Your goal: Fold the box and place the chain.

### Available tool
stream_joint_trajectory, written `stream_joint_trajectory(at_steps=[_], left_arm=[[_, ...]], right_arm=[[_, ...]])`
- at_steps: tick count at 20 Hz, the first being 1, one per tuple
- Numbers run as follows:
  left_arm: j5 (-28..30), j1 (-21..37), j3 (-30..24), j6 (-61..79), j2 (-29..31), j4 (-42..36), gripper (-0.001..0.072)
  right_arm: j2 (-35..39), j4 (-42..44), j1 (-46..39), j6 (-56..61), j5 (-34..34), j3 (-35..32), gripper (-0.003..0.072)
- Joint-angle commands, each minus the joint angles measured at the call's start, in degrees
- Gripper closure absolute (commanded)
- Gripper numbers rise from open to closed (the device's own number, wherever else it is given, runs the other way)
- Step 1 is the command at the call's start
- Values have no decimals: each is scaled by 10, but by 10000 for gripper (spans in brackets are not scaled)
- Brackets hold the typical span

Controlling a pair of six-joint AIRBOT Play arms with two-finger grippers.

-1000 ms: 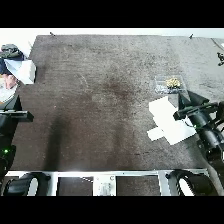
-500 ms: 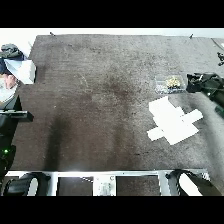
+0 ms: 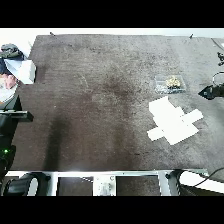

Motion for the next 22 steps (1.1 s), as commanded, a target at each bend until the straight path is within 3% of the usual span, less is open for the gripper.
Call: stream_joint_trajectory(at_steps=[1,5,14,20,21,22], left_arm=[[0,0,0,0,0,0,698],[0,0,0,0,0,0,698],[0,0,0,0,0,0,698],[0,0,0,0,0,0,698],[0,0,0,0,0,0,698],[0,0,0,0,0,0,698]], right_arm=[[-81,-80,-6,13,137,78,177],[-127,-120,-6,9,151,86,177],[-206,-108,-12,-35,186,86,178],[-250,-19,-34,-49,233,85,199],[-255,-18,-36,-49,247,83,258],[-256,-21,-37,-49,253,75,257]])
